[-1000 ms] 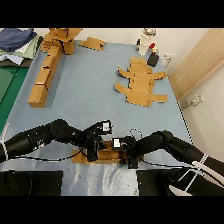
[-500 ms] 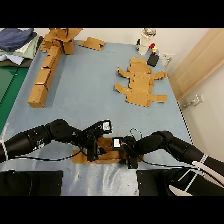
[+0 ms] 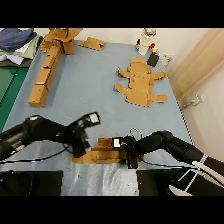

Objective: Fold the box.

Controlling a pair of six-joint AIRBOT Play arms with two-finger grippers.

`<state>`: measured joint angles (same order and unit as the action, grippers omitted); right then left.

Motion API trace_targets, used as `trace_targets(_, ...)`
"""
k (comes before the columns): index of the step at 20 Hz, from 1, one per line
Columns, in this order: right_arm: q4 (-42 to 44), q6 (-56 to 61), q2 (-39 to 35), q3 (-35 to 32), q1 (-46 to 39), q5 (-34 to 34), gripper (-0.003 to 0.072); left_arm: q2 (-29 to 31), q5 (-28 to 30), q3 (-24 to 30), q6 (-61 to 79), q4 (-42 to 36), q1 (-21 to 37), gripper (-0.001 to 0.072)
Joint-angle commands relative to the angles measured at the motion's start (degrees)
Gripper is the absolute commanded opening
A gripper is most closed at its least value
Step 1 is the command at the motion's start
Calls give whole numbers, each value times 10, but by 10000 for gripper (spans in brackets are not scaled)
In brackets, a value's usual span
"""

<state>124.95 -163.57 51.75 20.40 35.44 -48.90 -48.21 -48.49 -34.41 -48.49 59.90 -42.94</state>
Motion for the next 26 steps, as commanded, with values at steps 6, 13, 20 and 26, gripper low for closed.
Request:
trace_targets(6,0,0,0,1,0,0,520,26,-46,26,-289,-273,26,11)
trace_targets(13,-1,0,0,1,0,0,520,-176,-3,24,-21,-619,78,11)
trace_targets(20,-2,0,0,1,0,0,520,-274,24,20,-37,-570,102,10)
trace_targets(26,-3,0,0,1,0,0,520,-290,23,17,-89,-500,97,10)
